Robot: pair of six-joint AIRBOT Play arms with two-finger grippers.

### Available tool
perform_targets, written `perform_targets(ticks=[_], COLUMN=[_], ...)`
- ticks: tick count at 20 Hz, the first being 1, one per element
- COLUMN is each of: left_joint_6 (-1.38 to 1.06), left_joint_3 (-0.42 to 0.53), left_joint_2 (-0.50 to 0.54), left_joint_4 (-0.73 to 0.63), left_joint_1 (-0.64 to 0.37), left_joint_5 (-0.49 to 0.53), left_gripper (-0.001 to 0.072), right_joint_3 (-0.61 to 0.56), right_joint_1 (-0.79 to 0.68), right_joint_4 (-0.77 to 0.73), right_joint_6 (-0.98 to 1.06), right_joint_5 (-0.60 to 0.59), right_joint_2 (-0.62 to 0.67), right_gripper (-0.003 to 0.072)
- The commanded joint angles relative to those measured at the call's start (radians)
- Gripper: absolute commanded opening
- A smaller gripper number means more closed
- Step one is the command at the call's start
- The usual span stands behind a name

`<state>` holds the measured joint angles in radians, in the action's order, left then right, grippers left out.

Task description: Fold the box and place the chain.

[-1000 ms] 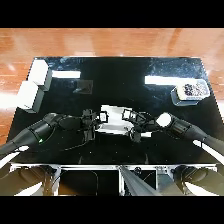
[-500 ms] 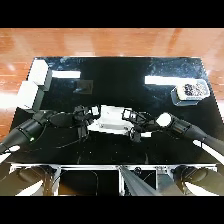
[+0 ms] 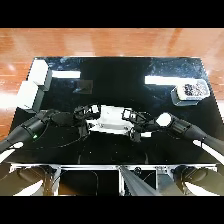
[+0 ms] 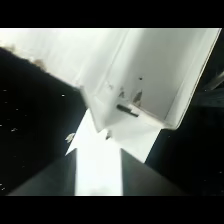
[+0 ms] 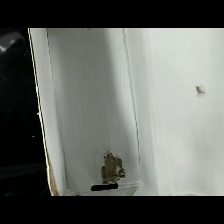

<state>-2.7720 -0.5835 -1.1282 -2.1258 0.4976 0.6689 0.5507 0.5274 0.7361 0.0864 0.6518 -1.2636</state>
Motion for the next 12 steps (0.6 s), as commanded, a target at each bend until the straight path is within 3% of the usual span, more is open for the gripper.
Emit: perform_targets(ticks=[1, 8, 10, 12], left_joint_6=[-0.007, -0.034, -0.034, -0.034], left_joint_3=[-0.002, -0.034, -0.034, -0.035], left_joint_2=[-0.023, -0.026, -0.026, -0.026], left_joint_4=[-0.007, -0.007, -0.006, -0.007], left_joint_1=[0.025, 0.071, 0.070, 0.071], left_joint_5=[-0.032, -0.048, -0.042, -0.032], left_gripper=[0.0308, 0.0302, 0.0188, 0.0154], right_joint_3=[-0.001, -0.001, -0.001, -0.001], right_joint_1=[0.001, 0.003, 0.003, 0.003], right_joint_4=[0.001, 0.001, 0.001, 0.001], right_joint_6=[0.000, 0.000, 0.000, 0.000], right_joint_5=[-0.001, -0.001, -0.001, -0.001], right_joint_2=[-0.019, -0.019, -0.019, -0.019], right_gripper=[0.0516, 0.0516, 0.0516, 0.0516])
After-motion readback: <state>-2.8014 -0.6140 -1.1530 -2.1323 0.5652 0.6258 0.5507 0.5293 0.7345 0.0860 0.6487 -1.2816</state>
